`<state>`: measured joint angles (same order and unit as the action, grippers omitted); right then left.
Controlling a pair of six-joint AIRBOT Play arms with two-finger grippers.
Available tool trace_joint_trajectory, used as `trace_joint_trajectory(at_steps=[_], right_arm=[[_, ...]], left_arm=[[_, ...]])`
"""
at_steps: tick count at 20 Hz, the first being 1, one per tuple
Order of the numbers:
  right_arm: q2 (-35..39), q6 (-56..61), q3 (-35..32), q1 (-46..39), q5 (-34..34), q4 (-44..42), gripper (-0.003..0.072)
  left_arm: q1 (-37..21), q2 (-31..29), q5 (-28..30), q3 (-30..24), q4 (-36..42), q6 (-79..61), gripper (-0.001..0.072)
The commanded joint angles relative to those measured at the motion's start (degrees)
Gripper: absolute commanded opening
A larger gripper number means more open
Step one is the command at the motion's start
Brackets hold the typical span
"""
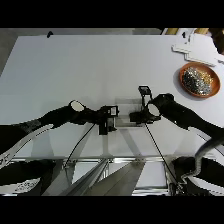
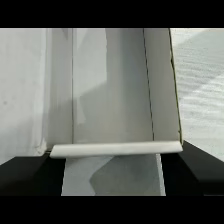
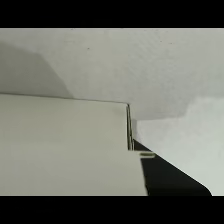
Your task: Fold the box and place the chain.
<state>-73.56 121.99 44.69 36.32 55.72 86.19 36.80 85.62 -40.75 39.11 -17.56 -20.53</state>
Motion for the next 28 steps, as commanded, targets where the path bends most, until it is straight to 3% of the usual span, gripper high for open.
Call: trace_joint_trajectory(at_steps=[1,4,5,8,9,10,25,28], right_arm=[[-0.52,2.29,0.24,0.22,-0.02,0.87,0.0257],[-0.52,2.27,0.24,0.24,-0.13,0.83,0.0053],[-0.52,2.27,0.24,0.24,-0.13,0.85,0.0022],[-0.50,2.12,0.24,0.24,-0.02,1.01,0.0055],[-0.50,2.05,0.24,0.24,-0.02,1.03,0.0199],[-0.50,2.05,0.24,0.22,-0.02,1.14,0.0236],[-0.85,2.73,0.24,0.22,2.60,4.63,0.0219],[-0.85,2.71,0.24,0.24,3.26,4.52,0.0055]], left_arm=[[0.00,0.00,0.02,0.04,-0.02,-0.02,0.0141],[0.00,0.00,0.00,0.04,-0.02,-0.02,0.0141],[0.00,0.00,0.02,0.04,-0.02,-0.02,0.0141],[0.02,0.00,0.00,0.04,-0.02,-0.02,0.0141],[0.00,0.00,0.02,0.04,-0.02,-0.02,0.0141],[0.00,0.00,0.02,0.04,-0.02,-0.02,0.0141],[0.00,0.02,0.00,0.04,-0.02,-0.02,0.0141],[0.00,0.00,0.02,0.04,-0.02,-0.02,0.0141]])
